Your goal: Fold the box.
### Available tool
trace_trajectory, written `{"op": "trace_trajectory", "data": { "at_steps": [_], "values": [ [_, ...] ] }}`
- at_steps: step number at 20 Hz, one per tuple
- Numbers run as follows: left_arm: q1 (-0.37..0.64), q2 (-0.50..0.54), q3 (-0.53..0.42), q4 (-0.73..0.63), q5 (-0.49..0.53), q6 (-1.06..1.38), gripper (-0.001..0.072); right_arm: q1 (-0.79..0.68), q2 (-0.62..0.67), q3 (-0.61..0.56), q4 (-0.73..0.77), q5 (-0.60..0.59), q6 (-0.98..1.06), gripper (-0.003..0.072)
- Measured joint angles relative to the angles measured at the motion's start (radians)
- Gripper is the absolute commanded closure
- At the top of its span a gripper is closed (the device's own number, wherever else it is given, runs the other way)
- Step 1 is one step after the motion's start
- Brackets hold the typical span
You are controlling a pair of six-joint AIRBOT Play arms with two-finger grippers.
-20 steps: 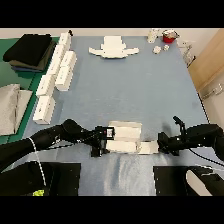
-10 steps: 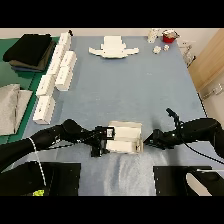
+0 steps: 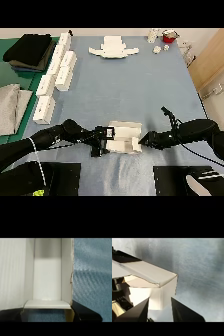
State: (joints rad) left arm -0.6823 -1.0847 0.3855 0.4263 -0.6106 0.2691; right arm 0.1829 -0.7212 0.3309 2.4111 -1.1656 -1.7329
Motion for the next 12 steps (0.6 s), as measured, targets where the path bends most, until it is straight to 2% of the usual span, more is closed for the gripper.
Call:
{"op": "trace_trajectory", "data": {
  "at_steps": [6,12],
  "values": [
    [0.0,0.0,0.0,0.0,0.0,0.0,0.0163,0.24,-0.071,0.108,-0.241,0.108,0.254,0.0256],
    [0.0,0.0,0.0,0.0,0.0,0.0,0.0163,0.505,-0.212,0.284,-0.566,0.099,0.631,0.0264]
  ]
}}
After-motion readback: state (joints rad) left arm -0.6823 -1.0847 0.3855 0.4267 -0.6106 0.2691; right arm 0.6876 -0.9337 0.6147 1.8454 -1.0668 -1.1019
